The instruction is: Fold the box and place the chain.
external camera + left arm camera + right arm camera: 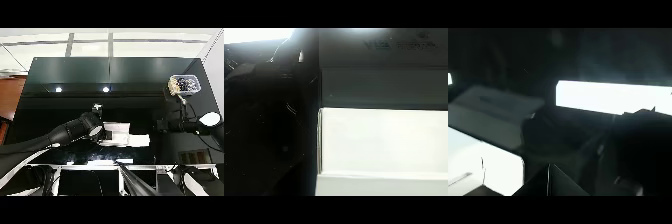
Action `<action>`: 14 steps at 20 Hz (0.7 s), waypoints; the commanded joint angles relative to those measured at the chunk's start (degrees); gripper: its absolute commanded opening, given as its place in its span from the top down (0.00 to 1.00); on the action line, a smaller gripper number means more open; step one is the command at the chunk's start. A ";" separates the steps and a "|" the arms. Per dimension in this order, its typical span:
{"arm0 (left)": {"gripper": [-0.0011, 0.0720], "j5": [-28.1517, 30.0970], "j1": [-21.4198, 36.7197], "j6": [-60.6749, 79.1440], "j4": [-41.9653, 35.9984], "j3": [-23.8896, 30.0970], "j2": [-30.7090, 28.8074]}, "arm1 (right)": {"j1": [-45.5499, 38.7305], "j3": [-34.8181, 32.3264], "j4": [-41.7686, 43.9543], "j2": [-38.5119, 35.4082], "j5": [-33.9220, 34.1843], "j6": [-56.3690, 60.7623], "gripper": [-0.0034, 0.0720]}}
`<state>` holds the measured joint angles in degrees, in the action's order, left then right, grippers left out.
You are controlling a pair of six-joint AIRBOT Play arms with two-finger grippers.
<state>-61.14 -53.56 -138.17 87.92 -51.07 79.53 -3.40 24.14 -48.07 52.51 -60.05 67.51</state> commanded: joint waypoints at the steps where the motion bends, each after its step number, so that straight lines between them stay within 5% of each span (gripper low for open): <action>1: 0.94 0.00 0.02 0.07 0.02 0.02 0.04 | -0.83 -4.20 0.33 2.95 -1.86 7.43 0.92; 12: 0.94 0.31 0.02 0.13 0.35 0.02 0.04 | 16.00 -5.86 12.72 9.92 6.62 5.53 0.91; 13: 0.94 0.46 0.02 0.13 0.33 0.02 0.04 | 16.02 -5.66 12.79 9.92 6.05 5.51 0.81; 14: 0.94 0.46 0.02 0.13 0.33 0.02 0.04 | 16.02 -5.27 12.72 9.92 5.07 5.53 0.44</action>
